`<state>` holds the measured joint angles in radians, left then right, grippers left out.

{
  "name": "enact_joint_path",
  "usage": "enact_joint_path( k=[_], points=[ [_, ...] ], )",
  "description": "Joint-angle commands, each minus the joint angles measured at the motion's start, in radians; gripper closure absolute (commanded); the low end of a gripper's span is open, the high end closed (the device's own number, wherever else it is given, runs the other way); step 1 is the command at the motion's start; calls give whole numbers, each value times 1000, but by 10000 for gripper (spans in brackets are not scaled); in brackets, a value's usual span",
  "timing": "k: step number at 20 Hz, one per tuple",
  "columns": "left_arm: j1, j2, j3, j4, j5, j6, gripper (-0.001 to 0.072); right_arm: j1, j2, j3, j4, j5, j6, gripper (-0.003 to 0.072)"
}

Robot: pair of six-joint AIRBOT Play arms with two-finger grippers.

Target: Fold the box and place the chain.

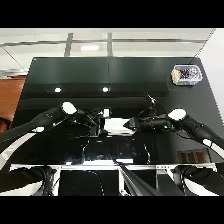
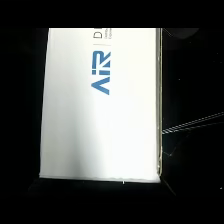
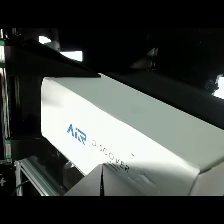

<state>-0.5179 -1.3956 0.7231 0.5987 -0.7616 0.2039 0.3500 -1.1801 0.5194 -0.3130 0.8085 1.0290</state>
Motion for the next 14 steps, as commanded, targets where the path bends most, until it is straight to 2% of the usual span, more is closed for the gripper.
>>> enact_joint_path(
  k=[1, 6, 10, 11, 12, 14],
  points=[
    [0, 0, 1, -1, -1, 1, 320, 1, 0, 2, -12, 10, -11, 664],
    [0, 0, 1, -2, -1, 1, 320, -6, 27, 63, -37, 107, -19, 664],
    [1, 13, 3, 3, 1, 0, 302, -100, 107, 161, -132, 262, -18, 664],
    [1, 28, 8, 26, 2, -2, 217, -148, 136, 183, -186, 313, -9, 665],
    [1, 46, 12, 60, 4, -25, -11, -207, 172, 201, -243, 367, 16, 664],
    [0, 91, 31, 173, -4, -121, -9, -335, 251, 208, -326, 449, 48, 664]
  ],
)
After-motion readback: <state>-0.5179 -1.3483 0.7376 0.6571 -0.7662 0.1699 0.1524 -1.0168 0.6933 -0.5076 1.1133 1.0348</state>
